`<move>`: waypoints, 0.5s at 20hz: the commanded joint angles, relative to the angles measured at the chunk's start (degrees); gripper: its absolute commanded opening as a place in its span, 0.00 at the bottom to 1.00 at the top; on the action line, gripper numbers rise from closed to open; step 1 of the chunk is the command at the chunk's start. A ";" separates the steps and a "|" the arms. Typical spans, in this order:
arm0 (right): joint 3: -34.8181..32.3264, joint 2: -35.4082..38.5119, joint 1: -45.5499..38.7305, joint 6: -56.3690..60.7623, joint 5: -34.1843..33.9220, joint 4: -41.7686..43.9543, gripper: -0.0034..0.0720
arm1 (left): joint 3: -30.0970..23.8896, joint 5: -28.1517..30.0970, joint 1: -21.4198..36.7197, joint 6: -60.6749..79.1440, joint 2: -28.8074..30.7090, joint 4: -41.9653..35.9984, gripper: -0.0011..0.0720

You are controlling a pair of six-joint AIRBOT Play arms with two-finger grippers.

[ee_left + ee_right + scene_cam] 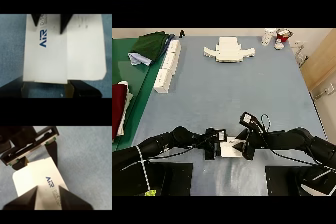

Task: Fold the box.

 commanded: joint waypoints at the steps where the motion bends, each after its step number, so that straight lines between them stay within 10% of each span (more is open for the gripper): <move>1: -0.20 1.42 2.49 -4.13 1.40 -3.48 0.69 | -0.02 0.04 0.00 0.02 0.02 0.02 0.61; 3: -0.20 1.31 3.34 -4.48 0.39 -7.30 0.86 | -0.02 0.04 0.00 0.02 0.00 0.02 0.61; 10: -0.20 0.15 6.67 -8.87 0.63 -19.58 0.86 | -0.02 0.02 0.00 0.02 0.00 0.02 0.61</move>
